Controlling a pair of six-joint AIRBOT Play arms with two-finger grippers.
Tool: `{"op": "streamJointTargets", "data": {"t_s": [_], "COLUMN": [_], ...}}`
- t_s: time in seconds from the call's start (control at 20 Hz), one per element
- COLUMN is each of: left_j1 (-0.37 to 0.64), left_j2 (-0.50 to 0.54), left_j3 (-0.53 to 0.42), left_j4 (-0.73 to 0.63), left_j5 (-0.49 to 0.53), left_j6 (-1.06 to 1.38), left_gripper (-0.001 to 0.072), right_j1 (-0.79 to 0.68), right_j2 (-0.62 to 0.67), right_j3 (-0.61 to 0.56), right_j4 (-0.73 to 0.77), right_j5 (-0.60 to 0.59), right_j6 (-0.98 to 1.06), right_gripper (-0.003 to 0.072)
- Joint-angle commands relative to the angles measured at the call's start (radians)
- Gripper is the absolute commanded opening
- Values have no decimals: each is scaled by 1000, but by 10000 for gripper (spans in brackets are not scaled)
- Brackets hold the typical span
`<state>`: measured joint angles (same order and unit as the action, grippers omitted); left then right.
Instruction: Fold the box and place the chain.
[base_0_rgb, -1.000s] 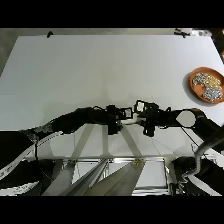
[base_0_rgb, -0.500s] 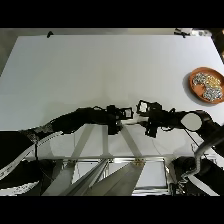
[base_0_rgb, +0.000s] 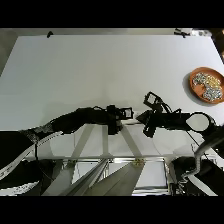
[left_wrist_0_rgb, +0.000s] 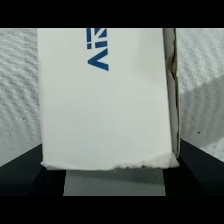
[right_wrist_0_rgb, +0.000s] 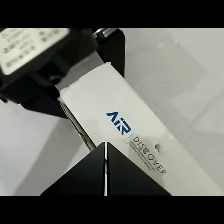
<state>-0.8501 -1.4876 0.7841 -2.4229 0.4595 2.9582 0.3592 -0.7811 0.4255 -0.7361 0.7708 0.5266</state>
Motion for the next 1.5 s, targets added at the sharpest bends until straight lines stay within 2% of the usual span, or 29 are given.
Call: {"op": "streamJointTargets", "data": {"t_s": [0.0, 0.25, 0.6, 1.0, 1.3, 1.45], "left_j1": [1, 1, 1, 1, 1, 1], "left_j2": [1, 1, 1, 1, 1, 1], "left_j3": [0, 0, 0, 0, 0, 0], "left_j4": [0, 0, 0, 0, 0, 0], "left_j5": [0, 0, 0, 0, 0, 0], "left_j6": [0, 0, 0, 0, 0, 0], "left_gripper": [134, 134, 134, 134, 134, 134], "right_j1": [-75, -89, -89, -89, -89, -89], "right_j2": [2, -16, -142, -246, -249, -243], "right_j3": [-51, -58, -60, -61, -115, -119], "right_j4": [231, 288, 277, 264, 198, 220], "right_j5": [3, 40, 92, 62, 41, 24], "right_j6": [-50, -57, -111, -136, -132, -139], "right_gripper": [7, 6, 7, 7, 7, 7]}}
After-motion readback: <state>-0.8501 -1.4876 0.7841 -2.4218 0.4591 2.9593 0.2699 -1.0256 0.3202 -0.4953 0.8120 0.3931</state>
